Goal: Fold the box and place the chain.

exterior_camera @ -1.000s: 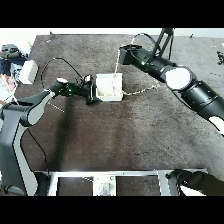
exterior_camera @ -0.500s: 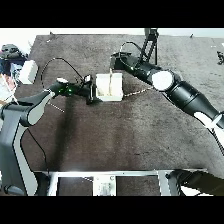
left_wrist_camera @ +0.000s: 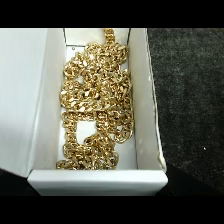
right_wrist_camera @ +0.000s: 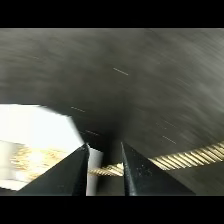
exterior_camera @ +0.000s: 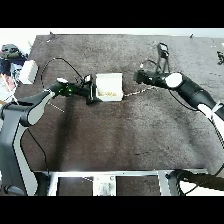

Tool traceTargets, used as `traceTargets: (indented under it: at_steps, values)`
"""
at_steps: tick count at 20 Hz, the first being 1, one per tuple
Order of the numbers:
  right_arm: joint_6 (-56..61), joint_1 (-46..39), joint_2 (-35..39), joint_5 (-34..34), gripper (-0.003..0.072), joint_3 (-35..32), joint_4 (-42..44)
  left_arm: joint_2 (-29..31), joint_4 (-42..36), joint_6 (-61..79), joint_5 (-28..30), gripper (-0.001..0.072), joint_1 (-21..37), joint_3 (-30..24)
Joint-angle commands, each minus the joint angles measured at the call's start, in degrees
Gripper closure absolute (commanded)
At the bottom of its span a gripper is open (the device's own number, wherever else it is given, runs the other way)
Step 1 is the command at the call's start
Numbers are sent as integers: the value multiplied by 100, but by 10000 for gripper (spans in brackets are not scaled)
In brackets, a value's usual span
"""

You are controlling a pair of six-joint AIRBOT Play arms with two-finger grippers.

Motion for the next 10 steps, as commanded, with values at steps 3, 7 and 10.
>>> traceTargets:
  at_steps: [3, 7, 10]
  values:
    - [411, -1080, -636, 411, 466, -179, -17, 2, 2, 0, 0, 244, -4, 4]
    - [474, -1102, -1676, 1137, 465, 745, -118, 2, 2, 0, 0, 244, -4, 4]
    - [957, -1091, -1950, 1266, 466, 1154, -555, 2, 2, 0, -2, 244, -4, 4]
